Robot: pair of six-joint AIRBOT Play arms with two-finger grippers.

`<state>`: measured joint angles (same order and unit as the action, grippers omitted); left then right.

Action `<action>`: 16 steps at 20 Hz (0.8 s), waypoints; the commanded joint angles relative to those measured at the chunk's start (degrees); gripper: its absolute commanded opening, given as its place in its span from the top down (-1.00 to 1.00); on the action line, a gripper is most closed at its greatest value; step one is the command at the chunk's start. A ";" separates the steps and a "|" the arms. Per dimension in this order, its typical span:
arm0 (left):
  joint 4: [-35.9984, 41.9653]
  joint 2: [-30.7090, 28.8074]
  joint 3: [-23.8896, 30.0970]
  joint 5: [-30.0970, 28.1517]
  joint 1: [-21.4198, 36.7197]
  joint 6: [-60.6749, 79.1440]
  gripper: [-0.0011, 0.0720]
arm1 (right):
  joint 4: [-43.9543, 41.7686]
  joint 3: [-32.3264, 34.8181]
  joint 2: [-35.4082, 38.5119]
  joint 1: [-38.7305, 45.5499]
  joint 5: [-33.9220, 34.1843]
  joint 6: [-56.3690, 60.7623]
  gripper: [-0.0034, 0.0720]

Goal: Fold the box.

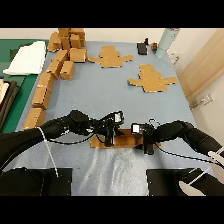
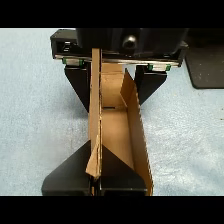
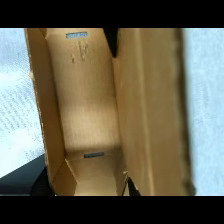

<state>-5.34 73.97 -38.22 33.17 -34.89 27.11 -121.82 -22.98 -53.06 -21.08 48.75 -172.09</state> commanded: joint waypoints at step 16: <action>0.26 -0.28 -0.04 -3.85 0.00 -0.92 -0.36 | -0.09 0.02 0.04 -0.04 0.15 0.04 -0.42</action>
<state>-6.00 74.04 -38.13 30.92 -34.96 27.11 -122.15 -22.96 -53.06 -21.19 48.99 -172.03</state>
